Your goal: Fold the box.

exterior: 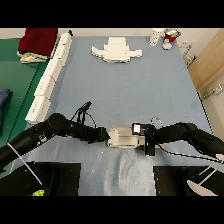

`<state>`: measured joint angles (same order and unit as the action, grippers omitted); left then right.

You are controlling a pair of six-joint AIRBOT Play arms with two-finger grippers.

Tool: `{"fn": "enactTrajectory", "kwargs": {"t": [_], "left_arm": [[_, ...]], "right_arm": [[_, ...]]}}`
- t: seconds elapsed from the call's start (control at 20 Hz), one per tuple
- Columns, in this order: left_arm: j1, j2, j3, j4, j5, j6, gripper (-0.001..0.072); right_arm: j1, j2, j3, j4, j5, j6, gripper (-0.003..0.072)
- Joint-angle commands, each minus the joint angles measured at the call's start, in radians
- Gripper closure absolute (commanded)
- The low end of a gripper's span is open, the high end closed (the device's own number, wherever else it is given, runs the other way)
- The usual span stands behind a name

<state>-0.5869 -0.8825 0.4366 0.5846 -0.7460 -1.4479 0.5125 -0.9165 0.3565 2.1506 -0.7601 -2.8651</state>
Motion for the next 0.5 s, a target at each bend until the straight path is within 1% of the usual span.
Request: {"fn": "enactTrajectory", "kwargs": {"t": [0.0, 0.1, 0.25, 0.35, 0.45], "left_arm": [[-0.059, -0.022, 0.004, 0.010, 0.077, 0.007, 0.0316], [-0.062, -0.022, 0.023, 0.072, 0.084, -0.066, 0.0317], [-0.070, -0.022, 0.069, 0.229, 0.035, -0.233, 0.0317], [-0.115, -0.025, 0.109, 0.326, 0.037, -0.342, 0.0318], [-0.167, -0.047, 0.151, 0.441, 0.014, -0.471, 0.0318]], "right_arm": [[0.000, 0.000, 0.001, 0.000, 0.000, 0.000, 0.0173], [0.000, 0.000, 0.001, 0.000, 0.000, 0.000, 0.0173], [0.000, 0.000, 0.001, 0.000, 0.000, 0.000, 0.0173], [0.000, 0.000, 0.001, 0.000, 0.000, 0.000, 0.0173], [0.000, 0.000, 0.001, 0.000, 0.000, 0.000, 0.0173]]}}
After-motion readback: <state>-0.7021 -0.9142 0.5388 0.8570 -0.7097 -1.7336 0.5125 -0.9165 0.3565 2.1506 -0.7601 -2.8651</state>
